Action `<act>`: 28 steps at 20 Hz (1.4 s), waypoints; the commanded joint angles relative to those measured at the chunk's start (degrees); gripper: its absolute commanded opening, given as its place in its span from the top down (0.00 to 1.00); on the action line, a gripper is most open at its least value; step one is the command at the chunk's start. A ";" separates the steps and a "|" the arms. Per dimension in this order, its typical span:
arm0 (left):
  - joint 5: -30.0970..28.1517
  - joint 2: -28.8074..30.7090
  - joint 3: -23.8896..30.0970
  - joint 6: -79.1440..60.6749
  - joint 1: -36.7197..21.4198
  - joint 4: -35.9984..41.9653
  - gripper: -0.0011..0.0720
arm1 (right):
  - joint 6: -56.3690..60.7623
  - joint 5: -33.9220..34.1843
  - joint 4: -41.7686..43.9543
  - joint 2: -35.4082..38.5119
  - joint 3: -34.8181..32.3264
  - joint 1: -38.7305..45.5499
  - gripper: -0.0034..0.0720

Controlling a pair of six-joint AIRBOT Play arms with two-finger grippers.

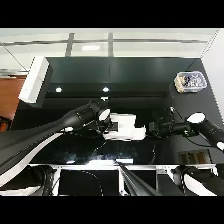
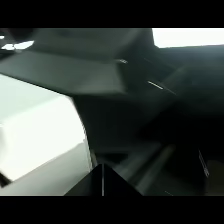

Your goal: Fold the box and place the chain.

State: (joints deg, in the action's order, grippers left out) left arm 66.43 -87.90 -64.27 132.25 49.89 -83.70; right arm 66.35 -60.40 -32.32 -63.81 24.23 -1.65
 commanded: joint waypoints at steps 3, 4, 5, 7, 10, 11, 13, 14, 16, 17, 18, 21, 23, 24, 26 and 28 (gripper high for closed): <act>-0.17 0.02 -0.02 -0.02 0.00 0.00 0.95 | -4.09 -5.88 3.85 -0.76 5.29 -1.27 0.24; -0.17 0.02 -0.02 -0.02 0.00 0.00 0.95 | -4.09 -6.49 4.26 -0.76 5.40 -1.27 0.17; -0.17 0.02 -0.02 -0.02 0.00 0.00 0.95 | -4.07 -6.64 4.57 -0.76 5.40 -1.44 0.17; -0.17 0.02 -0.02 -0.02 0.00 -0.02 0.95 | -3.17 -5.33 4.59 -0.76 5.40 -3.08 0.17; -0.15 0.02 -0.02 -0.02 -0.02 0.00 0.95 | -0.57 0.00 4.63 -0.76 5.42 -8.70 0.17; -0.15 0.02 -0.02 -0.02 -0.02 0.00 0.95 | -0.44 1.68 4.61 -0.76 5.49 -10.51 0.17; -0.17 0.02 -0.02 -0.02 -0.02 0.00 0.95 | 1.49 4.57 3.56 -0.76 6.16 -13.70 0.18; -0.17 0.02 -0.02 -0.02 -0.02 -0.02 0.95 | 3.93 6.38 2.27 -0.76 6.71 -15.21 0.18; -0.15 0.02 -0.02 -0.02 -0.02 -0.02 0.95 | 11.78 9.62 -1.38 -0.76 7.50 -18.25 0.20; -0.15 0.02 -0.02 -0.02 -0.02 -0.02 0.95 | 14.38 10.62 -4.90 -0.76 8.15 -19.85 0.22; -0.17 0.02 -0.02 -0.02 -0.02 -0.02 0.95 | 18.01 11.39 -9.16 -0.76 8.98 -21.49 0.22; -0.17 0.02 -0.02 -0.02 -0.02 -0.02 0.95 | 28.33 11.85 -20.85 -0.79 12.11 -25.73 0.22; -0.17 0.02 -0.02 -0.02 -0.02 0.00 0.95 | 32.79 11.72 -25.83 -0.90 13.81 -28.15 0.22; -0.20 0.02 -0.02 -0.02 -0.02 -0.02 0.95 | 34.93 11.56 -28.15 -1.25 14.82 -29.66 0.32; -0.17 0.02 -0.02 -0.02 -0.02 0.00 0.95 | 39.43 11.37 -32.15 -2.99 17.14 -32.87 0.32; -0.15 0.02 -0.02 -0.02 -0.02 0.02 0.95 | 44.09 9.75 -35.98 -5.79 20.02 -35.41 0.32</act>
State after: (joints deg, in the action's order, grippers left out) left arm 66.22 -87.90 -64.27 132.25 49.89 -83.70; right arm 101.89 -49.52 -60.34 -67.02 40.80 -33.23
